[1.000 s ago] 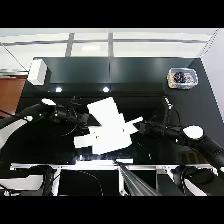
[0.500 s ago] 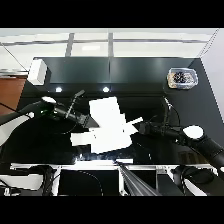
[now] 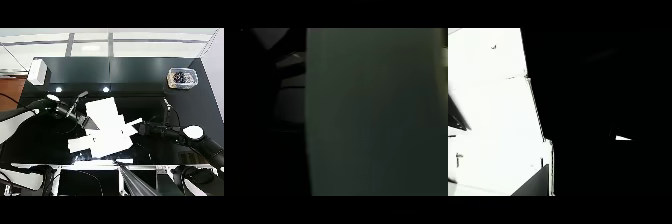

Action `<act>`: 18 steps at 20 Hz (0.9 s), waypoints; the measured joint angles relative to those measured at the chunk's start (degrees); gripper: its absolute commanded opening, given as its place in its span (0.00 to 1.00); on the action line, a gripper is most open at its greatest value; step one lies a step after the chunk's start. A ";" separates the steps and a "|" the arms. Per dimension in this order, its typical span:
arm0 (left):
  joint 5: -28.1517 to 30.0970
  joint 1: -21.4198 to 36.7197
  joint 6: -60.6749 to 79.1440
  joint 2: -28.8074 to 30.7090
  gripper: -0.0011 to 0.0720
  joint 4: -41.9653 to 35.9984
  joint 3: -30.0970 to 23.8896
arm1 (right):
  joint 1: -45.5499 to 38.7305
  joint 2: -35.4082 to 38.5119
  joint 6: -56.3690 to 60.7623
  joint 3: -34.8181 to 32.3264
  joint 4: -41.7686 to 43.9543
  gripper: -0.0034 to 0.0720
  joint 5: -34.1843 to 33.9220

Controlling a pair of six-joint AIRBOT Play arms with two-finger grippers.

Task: Fold the box and place the chain.

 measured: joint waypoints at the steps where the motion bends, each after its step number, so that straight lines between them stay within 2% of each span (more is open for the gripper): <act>1: -0.63 -0.13 0.11 -0.28 0.05 0.72 0.28 | 0.00 0.00 0.00 0.00 0.02 0.84 0.00; 2: -0.57 -0.22 0.11 -0.50 0.05 1.18 0.70 | -0.13 0.00 0.00 0.00 -0.11 0.89 0.17; 5: -1.46 -0.28 0.11 -0.79 0.05 2.19 2.21 | -2.86 0.00 0.00 0.87 -2.60 0.89 1.97; 7: -1.46 -0.50 0.09 -0.39 0.05 2.75 3.04 | -7.32 0.00 0.02 3.21 -7.30 0.89 6.10; 10: 0.42 -1.77 0.09 2.34 0.04 5.09 3.98 | -15.76 0.00 0.00 9.18 -19.15 0.89 15.47; 13: 5.75 -4.15 0.63 7.72 0.05 7.98 4.17 | -22.16 0.00 -0.02 14.67 -34.49 0.89 22.05; 17: 20.63 -9.11 9.20 15.76 0.05 5.75 1.01 | -24.96 0.00 -1.16 17.70 -52.22 0.89 26.21; 18: 22.62 -10.43 12.50 16.90 0.05 4.50 0.28 | -25.09 0.00 -1.53 18.01 -55.49 0.89 26.84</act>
